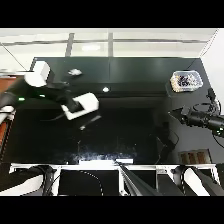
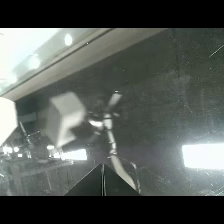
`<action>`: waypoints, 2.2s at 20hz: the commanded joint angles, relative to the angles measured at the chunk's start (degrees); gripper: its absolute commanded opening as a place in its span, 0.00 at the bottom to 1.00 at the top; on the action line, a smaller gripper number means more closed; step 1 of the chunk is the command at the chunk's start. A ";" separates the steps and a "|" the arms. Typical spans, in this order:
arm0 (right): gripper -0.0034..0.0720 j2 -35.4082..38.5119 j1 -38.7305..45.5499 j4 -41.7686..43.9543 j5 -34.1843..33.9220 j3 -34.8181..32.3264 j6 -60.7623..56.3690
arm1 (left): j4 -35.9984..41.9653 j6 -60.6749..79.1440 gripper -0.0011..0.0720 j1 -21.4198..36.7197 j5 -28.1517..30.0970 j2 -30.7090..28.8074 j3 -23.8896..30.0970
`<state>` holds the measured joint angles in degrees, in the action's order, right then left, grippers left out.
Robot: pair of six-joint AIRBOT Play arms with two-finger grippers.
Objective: Fold the box and place the chain.
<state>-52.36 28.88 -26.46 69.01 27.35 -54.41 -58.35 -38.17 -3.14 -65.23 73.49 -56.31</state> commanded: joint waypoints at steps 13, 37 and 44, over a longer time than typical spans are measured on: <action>0.07 0.04 0.04 0.00 -2.05 0.02 -0.02 | -2.14 2.32 0.33 49.13 2.36 -7.13 2.73; 0.07 0.04 0.02 -0.24 -4.79 0.02 -0.26 | 14.34 9.22 0.34 32.09 38.42 7.48 7.78; 0.07 0.04 0.02 -0.22 -4.74 0.02 -0.68 | 13.40 9.25 0.97 29.44 39.19 9.94 5.07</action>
<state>-52.36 28.88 -26.72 64.20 27.35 -54.87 -43.92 -28.84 27.59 -26.41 82.72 -50.28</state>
